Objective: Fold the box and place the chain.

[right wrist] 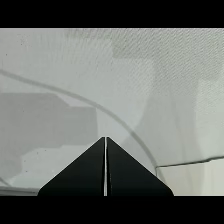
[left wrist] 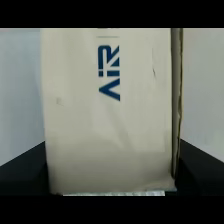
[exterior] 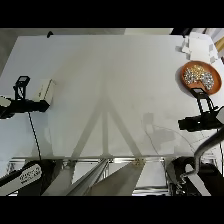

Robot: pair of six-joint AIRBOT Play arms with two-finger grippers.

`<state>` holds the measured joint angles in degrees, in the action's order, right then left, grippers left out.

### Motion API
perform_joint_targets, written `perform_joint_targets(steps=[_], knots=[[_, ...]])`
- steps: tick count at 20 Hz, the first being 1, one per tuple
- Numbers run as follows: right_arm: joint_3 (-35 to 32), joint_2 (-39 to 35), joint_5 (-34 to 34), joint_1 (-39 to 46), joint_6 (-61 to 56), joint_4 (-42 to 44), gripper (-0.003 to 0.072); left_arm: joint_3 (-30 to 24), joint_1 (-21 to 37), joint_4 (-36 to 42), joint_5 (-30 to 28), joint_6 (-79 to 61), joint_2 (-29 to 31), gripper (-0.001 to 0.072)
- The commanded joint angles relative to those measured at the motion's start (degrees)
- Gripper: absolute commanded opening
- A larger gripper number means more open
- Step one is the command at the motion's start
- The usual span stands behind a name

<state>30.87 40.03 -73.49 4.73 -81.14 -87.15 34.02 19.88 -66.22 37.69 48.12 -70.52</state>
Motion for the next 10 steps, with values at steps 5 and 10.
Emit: perform_joint_targets(steps=[5, 10], knots=[[0.1, 0.0, 0.0, 0.0, 0.0, 0.0, 0.0011, 0.0, 0.1, -1.6, 4.4, 0.8, 0.3, 0.0698], [0.1, 0.0, 0.0, 0.0, 0.0, 0.0, 0.0011, 0.0, 0.1, -1.8, 2.5, -0.8, 6.8, 0.0703]])
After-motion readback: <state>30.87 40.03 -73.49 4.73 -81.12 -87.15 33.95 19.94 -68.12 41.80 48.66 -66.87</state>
